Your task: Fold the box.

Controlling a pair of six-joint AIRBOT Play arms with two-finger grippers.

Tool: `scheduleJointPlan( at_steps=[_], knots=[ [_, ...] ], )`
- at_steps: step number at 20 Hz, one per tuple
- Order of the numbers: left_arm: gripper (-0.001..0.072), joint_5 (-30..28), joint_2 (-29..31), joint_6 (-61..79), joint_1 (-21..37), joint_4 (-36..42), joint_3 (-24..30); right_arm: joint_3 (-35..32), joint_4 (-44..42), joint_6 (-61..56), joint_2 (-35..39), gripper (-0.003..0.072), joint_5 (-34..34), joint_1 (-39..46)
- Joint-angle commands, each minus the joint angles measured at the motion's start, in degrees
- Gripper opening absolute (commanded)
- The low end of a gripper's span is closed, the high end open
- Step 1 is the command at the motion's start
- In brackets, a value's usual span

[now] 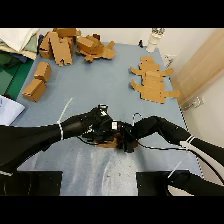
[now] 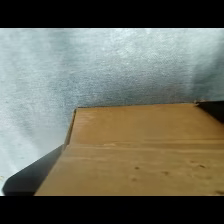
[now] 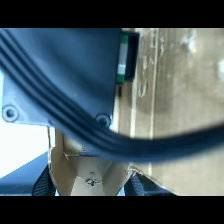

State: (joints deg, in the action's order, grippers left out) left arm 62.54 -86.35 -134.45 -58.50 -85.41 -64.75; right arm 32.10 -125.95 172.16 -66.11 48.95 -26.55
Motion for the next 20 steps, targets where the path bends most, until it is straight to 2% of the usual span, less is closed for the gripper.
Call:
scheduleJointPlan(
  at_steps=[1,12,13,14,20],
  knots=[
    [0.0390,1.11,0.02,-0.07,0.02,-0.15,-0.20,0.04,-0.09,-0.09,-0.02,0.0463,0.02,0.00],
    [0.0388,2.45,-0.11,-0.04,-0.11,-1.99,-0.17,0.04,-0.09,-0.09,-0.02,0.0463,0.02,0.00],
    [0.0372,2.43,-0.22,-0.04,-0.11,-2.19,-0.17,0.04,-0.09,-0.09,-0.02,0.0463,0.00,0.00],
    [0.0286,2.38,-0.39,0.04,-0.11,-2.21,-0.17,0.04,-0.09,-0.09,-0.02,0.0463,0.00,0.00],
    [0.0282,1.95,-1.11,0.04,-0.11,-2.82,-0.17,0.04,-0.09,-0.09,-0.02,0.0463,0.02,0.00]
  ],
)
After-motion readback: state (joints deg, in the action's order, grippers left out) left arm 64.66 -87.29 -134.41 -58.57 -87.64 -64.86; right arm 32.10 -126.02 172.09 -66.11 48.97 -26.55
